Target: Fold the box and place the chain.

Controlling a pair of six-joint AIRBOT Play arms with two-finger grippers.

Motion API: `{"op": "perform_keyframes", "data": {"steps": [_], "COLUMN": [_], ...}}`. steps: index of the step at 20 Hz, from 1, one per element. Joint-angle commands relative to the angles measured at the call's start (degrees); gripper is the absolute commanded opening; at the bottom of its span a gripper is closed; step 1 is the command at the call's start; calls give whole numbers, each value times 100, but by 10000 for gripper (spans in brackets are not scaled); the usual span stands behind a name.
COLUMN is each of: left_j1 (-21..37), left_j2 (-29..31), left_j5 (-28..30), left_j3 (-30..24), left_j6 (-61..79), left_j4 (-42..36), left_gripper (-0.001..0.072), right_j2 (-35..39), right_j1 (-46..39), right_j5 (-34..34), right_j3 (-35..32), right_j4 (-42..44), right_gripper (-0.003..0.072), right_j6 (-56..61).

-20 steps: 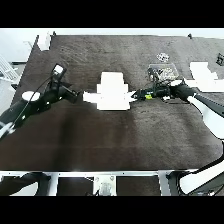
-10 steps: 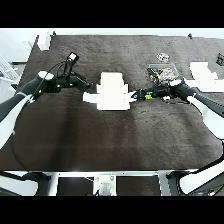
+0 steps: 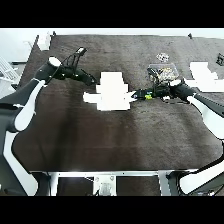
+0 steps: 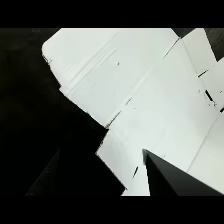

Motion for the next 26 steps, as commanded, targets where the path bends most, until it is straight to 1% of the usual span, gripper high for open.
{"op": "perform_keyframes", "data": {"steps": [1,3,4,6,10,16,20,23,26], "left_j1": [2,2,2,0,0,-7,-22,-116,-122], "left_j2": [-570,-704,-754,-798,-798,-800,-813,-957,-1040], "left_j5": [-490,-518,-531,-522,-605,-863,-872,-975,-909], "left_j3": [605,636,636,636,649,649,647,649,649], "left_j6": [-619,-737,-737,-717,-439,-424,-431,-424,-286], "left_j4": [94,92,50,-74,-632,-715,-739,-824,-1088], "left_gripper": [590,590,539,539,540,541,541,541,540], "right_j2": [-2,-2,-2,-2,-2,-2,-2,-2,-2], "right_j1": [-4,-2,-4,-2,-2,-2,-2,-4,-4], "right_j5": [-17,-39,-59,-59,-59,-59,-59,-59,-59], "right_j3": [7,7,7,7,7,7,7,4,4], "right_j4": [4,7,7,7,7,9,9,9,9], "right_gripper": [6,6,6,6,7,7,7,7,7], "right_j6": [2,2,2,2,0,2,2,2,2]}}
